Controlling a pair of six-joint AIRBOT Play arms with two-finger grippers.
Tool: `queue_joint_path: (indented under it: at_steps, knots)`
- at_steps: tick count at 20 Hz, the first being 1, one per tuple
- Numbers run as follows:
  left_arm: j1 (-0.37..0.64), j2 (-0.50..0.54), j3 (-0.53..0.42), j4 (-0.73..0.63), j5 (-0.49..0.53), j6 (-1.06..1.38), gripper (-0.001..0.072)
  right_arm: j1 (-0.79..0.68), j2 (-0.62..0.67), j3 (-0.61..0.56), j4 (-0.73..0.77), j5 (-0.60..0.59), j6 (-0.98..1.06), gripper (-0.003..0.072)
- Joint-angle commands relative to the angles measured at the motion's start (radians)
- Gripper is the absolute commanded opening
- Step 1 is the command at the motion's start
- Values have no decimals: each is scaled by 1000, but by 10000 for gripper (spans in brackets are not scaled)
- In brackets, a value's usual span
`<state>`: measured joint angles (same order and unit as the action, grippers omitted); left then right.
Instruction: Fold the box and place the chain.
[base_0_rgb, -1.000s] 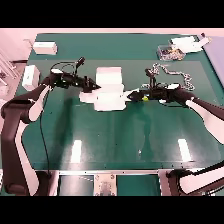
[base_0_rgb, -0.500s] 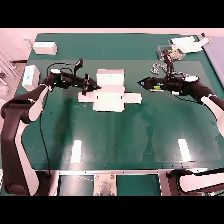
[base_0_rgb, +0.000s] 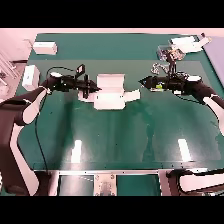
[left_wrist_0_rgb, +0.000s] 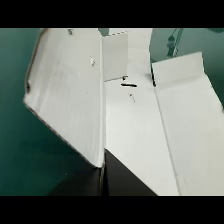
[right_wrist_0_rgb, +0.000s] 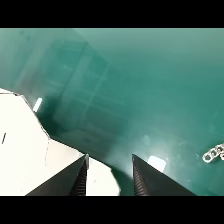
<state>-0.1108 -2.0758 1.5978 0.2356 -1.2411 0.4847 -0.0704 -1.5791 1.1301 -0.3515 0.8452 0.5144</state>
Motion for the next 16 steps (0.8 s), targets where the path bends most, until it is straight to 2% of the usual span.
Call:
queue_joint_path:
  at_steps: [1, 7, 16]
  knots:
    - [-3, 12, -51, -4, 29, 94, 18, 1, 1, -2, 0, 1, 0, 348]
    - [-3, 10, -67, -8, 22, 127, 20, 1, 1, -2, 1, 58, 1, 348]
    - [-3, -18, -66, -6, -6, 146, 22, 19, 2, -2, 4, 64, -26, 348]
